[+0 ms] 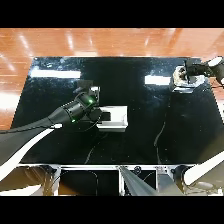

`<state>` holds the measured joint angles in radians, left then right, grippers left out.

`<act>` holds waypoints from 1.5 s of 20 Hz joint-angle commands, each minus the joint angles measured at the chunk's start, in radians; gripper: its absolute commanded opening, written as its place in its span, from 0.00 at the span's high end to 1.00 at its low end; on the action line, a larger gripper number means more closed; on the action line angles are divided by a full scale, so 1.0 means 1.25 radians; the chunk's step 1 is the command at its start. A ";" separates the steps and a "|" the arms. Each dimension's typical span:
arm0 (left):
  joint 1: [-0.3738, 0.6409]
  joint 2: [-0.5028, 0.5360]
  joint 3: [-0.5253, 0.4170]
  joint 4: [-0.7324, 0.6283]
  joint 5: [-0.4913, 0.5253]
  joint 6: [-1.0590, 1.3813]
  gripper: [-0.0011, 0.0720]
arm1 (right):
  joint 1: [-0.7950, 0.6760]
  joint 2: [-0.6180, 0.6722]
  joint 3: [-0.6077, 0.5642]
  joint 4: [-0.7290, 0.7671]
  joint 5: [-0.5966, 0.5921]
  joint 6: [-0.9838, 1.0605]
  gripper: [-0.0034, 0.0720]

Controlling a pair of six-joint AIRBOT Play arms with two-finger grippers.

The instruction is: Fold the box and place the chain.

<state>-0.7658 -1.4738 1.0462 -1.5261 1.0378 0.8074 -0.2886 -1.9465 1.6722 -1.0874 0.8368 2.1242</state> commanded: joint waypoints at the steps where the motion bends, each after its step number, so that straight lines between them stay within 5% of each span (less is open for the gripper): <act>1: 0.000 -0.001 0.001 0.000 0.001 0.000 0.96 | 0.005 0.001 0.001 0.017 -0.009 -0.032 0.93; 13: 0.000 -0.001 0.001 0.000 0.001 0.000 0.96 | -0.014 0.180 0.001 -0.042 0.041 -0.218 0.93; 20: 0.000 -0.001 0.001 0.001 0.002 0.013 0.96 | 0.005 0.479 0.001 -0.038 0.112 -0.505 0.93; 30: 0.000 -0.001 0.001 -0.001 0.005 0.016 0.96 | 0.156 0.894 0.001 -0.038 0.164 -0.618 0.93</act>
